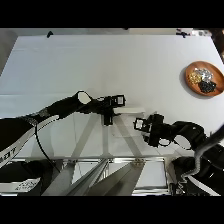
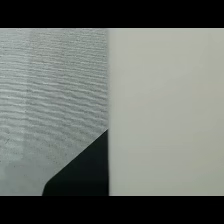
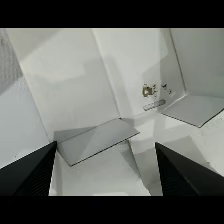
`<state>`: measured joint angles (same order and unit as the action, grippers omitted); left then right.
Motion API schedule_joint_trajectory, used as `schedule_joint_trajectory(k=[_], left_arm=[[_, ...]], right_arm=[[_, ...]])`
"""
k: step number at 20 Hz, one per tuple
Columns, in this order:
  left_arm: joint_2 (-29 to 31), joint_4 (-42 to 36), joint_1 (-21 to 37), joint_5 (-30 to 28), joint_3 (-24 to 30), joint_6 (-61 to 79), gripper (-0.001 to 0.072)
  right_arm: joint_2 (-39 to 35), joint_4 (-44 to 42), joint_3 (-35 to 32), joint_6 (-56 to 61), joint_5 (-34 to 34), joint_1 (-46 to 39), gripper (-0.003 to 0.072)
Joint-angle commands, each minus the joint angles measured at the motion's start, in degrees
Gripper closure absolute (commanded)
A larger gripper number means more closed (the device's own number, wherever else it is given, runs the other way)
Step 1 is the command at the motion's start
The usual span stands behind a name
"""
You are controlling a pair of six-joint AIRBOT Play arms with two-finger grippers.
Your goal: Fold the box and place the chain.
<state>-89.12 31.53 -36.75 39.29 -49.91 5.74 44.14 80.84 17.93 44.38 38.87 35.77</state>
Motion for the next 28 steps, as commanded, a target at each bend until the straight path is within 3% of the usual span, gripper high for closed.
schedule_joint_trajectory(k=[1,7,14,19,24,28], left_arm=[[-0.02,0.00,0.04,-0.02,0.02,0.02,0.0696],[-0.02,0.00,0.04,0.00,0.02,0.02,0.0696],[-0.02,0.00,0.04,0.00,0.02,0.02,0.0696],[-0.02,0.00,0.04,0.00,0.02,0.02,0.0696],[-0.02,0.00,0.04,0.00,0.02,0.02,0.0696],[-0.02,0.00,0.02,0.00,0.02,0.02,0.0696]], right_arm=[[-1.62,0.39,-0.55,-1.46,2.21,0.07,-0.0015],[-2.10,-1.03,-3.10,-2.93,-3.89,0.96,-0.0016],[-1.99,-9.73,-3.10,-10.43,-11.39,0.83,-0.0014],[-1.99,-12.17,-3.10,-11.98,-10.99,-5.01,-0.0014],[-1.99,-29.09,-3.10,-31.95,-11.37,-6.27,-0.0014],[-1.99,-31.12,-3.10,-34.49,-10.29,-9.68,-0.0014]])
